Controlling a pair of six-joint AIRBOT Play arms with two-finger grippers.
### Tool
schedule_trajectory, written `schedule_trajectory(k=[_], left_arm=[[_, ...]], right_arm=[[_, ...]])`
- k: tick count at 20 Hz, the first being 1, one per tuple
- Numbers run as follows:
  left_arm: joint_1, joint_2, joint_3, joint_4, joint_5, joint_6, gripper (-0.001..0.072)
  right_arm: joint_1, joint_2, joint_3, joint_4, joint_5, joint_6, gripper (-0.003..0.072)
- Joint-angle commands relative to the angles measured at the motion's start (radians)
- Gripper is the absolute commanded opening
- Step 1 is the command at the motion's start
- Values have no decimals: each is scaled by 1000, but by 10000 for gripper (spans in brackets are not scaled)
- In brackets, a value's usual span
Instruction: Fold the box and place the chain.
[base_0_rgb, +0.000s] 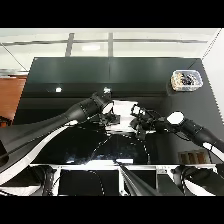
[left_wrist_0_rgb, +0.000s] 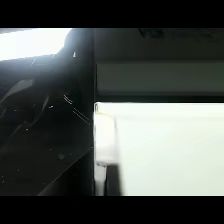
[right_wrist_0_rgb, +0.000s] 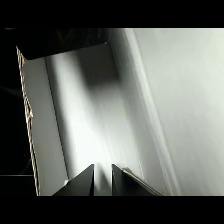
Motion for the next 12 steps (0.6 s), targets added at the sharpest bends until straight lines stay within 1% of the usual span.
schedule_trajectory(k=[1, 12], left_arm=[[2, -2, -1, 19, 10, -31, 30], [3, -16, 0, 18, 24, -32, 32]], right_arm=[[1, -1, -1, -15, 4, 2, 136], [1, -1, -1, -21, 5, 2, 136]])
